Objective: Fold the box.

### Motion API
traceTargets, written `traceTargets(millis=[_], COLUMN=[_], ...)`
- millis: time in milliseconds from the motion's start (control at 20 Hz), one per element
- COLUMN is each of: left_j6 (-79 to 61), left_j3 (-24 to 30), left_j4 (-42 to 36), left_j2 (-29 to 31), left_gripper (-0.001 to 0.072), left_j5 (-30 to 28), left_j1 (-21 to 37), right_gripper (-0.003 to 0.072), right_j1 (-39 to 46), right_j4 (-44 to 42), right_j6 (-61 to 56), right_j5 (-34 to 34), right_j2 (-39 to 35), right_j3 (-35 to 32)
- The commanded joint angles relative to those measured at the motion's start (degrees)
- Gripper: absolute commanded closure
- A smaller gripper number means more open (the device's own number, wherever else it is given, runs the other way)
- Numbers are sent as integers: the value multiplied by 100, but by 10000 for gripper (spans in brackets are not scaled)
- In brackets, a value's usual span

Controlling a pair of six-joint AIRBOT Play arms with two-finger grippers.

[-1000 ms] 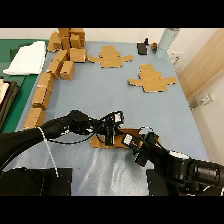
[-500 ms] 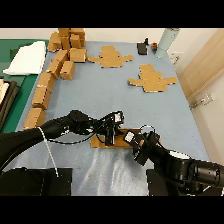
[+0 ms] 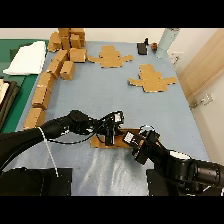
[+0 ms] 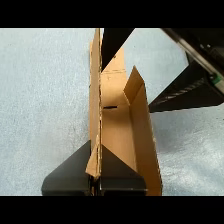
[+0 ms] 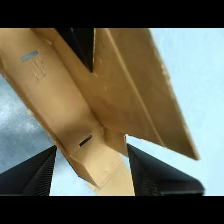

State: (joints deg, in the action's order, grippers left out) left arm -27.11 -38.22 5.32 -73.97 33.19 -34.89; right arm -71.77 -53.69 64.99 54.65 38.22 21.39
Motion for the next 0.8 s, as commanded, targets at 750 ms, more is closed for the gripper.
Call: traceTargets(millis=[750], left_j6=[-2], left_j3=[-4], left_j4=[2], left_j2=[2], left_gripper=[695], left_j5=[0], left_j1=[-2], right_gripper=[-33], right_j1=[1991], right_j4=[-1912], right_j6=[3512], right_j5=[-1333], right_j2=[-1060], right_j3=[-426])
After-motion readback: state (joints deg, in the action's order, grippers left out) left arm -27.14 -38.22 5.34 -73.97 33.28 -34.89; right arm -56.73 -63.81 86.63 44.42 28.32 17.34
